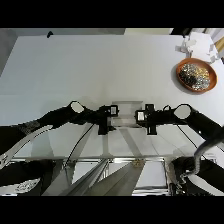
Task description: Fold the box and place the chain.
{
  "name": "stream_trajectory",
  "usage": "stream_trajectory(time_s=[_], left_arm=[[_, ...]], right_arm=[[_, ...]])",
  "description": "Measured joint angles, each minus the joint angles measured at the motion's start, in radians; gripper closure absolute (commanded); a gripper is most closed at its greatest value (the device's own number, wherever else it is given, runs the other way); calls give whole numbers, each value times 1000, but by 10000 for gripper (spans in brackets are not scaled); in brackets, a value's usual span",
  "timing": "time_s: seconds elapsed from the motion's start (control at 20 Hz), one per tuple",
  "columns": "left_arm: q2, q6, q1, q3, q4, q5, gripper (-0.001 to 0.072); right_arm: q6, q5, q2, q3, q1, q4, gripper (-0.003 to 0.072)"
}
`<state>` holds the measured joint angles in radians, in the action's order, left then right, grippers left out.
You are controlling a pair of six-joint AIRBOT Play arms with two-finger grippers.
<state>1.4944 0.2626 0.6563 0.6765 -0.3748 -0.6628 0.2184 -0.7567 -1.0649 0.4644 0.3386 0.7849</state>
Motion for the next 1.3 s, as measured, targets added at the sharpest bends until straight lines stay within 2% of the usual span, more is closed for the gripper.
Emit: stream_trajectory(time_s=[0.05,0.1,0.35,0.4,0.5,0.55,0.6,0.8,1.05,1.3], left_arm=[[0,0,0,0,0,0,413],[0,0,0,0,0,0,413],[0,0,0,0,0,0,413],[0,0,0,0,0,0,413],[0,0,0,0,0,0,413],[0,0,0,0,0,0,413],[0,-1,0,0,0,0,413],[0,0,0,0,0,0,413],[0,0,0,0,0,0,413],[0,0,0,0,0,0,413]], right_arm=[[0,4,-6,0,3,-3,308],[0,6,-10,0,5,-5,273],[-5,12,-18,0,10,-7,300],[-21,11,-14,0,10,-5,332],[-92,10,10,0,10,12,558],[-140,5,29,0,10,30,634],[-196,-6,54,0,5,58,663],[-533,-97,185,-2,-52,206,679],[-1039,-162,338,-2,-218,296,680],[-1404,-180,341,-7,-350,392,680]])
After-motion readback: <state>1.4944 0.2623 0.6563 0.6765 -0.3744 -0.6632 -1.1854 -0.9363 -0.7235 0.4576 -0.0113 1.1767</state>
